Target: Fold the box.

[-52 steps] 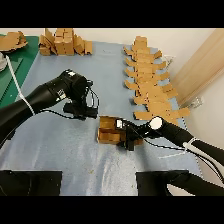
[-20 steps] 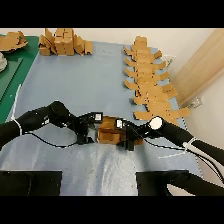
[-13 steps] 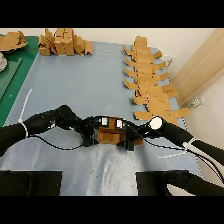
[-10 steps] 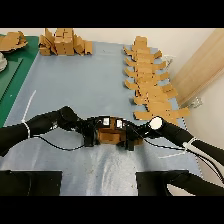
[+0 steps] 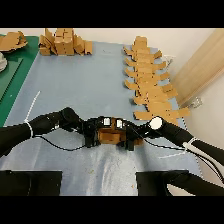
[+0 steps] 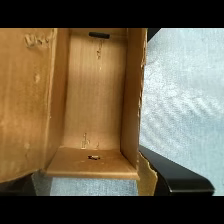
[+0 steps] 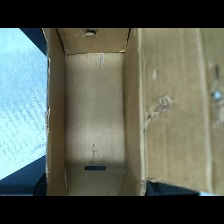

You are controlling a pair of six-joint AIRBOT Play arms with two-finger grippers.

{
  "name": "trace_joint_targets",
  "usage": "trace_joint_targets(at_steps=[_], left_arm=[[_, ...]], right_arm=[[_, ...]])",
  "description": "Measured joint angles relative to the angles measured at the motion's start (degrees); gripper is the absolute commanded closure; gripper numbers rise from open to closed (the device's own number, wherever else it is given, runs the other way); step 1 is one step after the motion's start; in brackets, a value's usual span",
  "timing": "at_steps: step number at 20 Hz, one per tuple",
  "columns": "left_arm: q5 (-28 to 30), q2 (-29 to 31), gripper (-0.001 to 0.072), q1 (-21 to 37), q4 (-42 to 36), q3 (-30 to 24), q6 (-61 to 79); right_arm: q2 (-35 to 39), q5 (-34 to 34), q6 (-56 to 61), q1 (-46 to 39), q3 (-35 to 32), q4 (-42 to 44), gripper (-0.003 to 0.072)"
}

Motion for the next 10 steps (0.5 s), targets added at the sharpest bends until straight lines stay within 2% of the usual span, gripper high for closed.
trace_joint_targets(at_steps=[8, 9, 10], left_arm=[[0.22, 0.00, -0.0011, 0.44, 0.68, 0.00, -2.40], [0.20, 0.00, 0.0012, 0.48, 0.79, 0.00, -2.54], [0.22, 0.00, 0.0109, 0.48, 0.87, 0.00, -2.58]], right_arm=[[0.00, 0.00, 0.00, 0.00, 0.00, 0.02, 0.0189], [0.00, 0.00, 0.00, 0.00, 0.00, 0.02, 0.0189], [0.00, -0.02, 0.00, 0.00, -0.02, 0.02, 0.0189]])
